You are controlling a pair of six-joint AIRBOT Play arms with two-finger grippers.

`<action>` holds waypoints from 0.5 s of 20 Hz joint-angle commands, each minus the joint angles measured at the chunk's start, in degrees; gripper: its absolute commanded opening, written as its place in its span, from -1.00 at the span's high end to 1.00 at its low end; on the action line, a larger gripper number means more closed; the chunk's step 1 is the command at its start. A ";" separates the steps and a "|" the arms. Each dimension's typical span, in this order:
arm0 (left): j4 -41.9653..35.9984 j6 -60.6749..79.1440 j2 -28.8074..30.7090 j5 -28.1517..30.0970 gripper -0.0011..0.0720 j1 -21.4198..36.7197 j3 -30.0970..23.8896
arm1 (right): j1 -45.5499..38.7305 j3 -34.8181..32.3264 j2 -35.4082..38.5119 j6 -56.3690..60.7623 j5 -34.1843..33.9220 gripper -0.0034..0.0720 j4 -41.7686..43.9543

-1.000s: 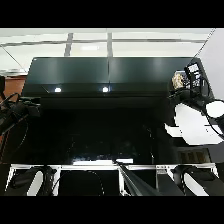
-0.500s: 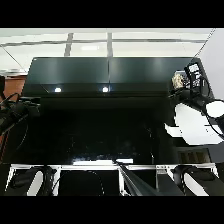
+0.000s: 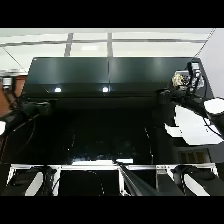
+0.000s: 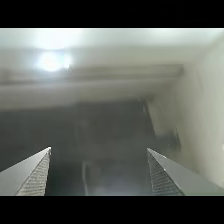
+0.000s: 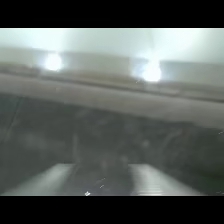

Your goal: Fold the box and place the chain.

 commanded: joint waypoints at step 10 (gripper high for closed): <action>31.85 -40.57 -9.16 -16.31 -0.96 -6.69 10.62 | -36.94 12.26 -4.20 30.53 1.49 -0.96 -46.99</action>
